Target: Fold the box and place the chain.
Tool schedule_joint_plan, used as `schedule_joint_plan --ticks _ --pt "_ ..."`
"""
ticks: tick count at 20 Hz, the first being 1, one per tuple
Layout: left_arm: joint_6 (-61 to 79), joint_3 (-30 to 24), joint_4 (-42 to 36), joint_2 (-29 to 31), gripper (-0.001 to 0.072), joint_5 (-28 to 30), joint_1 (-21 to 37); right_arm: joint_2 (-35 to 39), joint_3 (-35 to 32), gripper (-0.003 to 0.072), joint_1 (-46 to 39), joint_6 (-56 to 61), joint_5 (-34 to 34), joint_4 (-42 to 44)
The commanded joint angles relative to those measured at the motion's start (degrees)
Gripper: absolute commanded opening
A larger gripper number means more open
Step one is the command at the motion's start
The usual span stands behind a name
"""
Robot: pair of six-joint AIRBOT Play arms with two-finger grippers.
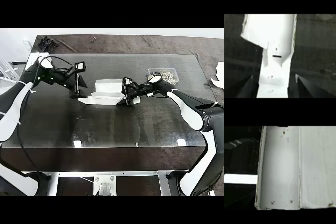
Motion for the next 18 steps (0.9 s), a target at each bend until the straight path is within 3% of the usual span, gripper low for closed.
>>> schedule_joint_plan --ticks 1,8,18 --pt "-0.1 -1.2 1.5 -1.5 0.0614 1.5 -1.2 0.0 0.0 0.0496 0.1 0.0 0.0 0.0" --pt "3.1 -5.2 -1.6 -2.2 0.0614 10.1 -2.6 0.0 0.0 0.0496 0.1 0.0 0.0 0.0" --pt "5.6 -5.2 -6.3 -2.3 0.0613 10.0 -2.6 0.0 0.0 0.0496 0.1 0.0 0.0 0.0"
